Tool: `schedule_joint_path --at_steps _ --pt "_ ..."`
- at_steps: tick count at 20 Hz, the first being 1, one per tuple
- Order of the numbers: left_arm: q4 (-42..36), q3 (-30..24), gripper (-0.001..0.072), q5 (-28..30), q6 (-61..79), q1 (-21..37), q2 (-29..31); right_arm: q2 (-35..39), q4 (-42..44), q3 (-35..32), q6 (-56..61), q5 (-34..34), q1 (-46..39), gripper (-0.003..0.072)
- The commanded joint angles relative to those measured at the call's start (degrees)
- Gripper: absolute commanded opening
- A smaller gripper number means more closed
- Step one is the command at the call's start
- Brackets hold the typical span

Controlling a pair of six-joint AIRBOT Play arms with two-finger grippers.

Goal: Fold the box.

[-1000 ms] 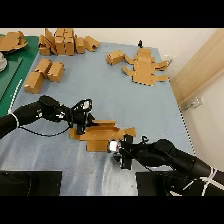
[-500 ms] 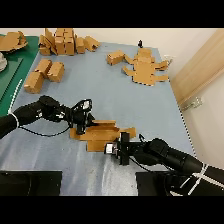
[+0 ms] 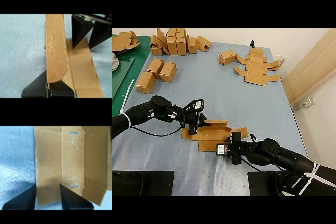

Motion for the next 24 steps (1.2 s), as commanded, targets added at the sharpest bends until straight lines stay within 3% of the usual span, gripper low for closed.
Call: schedule_joint_path --at_steps 1,10,16,22,24 --pt "0.0 -0.02 0.0012 0.0 0.0 0.04 0.0 0.15 -0.39 0.42 0.04 1.25 0.0 0.0456" --pt "0.0 -0.02 0.0012 0.0 0.0 0.04 0.0 0.44 -2.89 2.54 0.68 1.53 -0.17 0.0456" --pt "-0.02 -0.02 0.0012 0.0 0.0 0.04 0.0 0.44 -20.26 2.82 21.7 3.61 -0.17 0.0456" --pt "0.0 -0.02 0.0012 0.0 0.0 0.04 0.0 0.44 -20.72 2.89 24.96 3.45 -0.17 0.0459" --pt "0.0 -0.02 0.0012 0.0 0.0 0.04 0.0 0.46 -20.2 2.89 24.94 3.32 -0.17 0.0609"
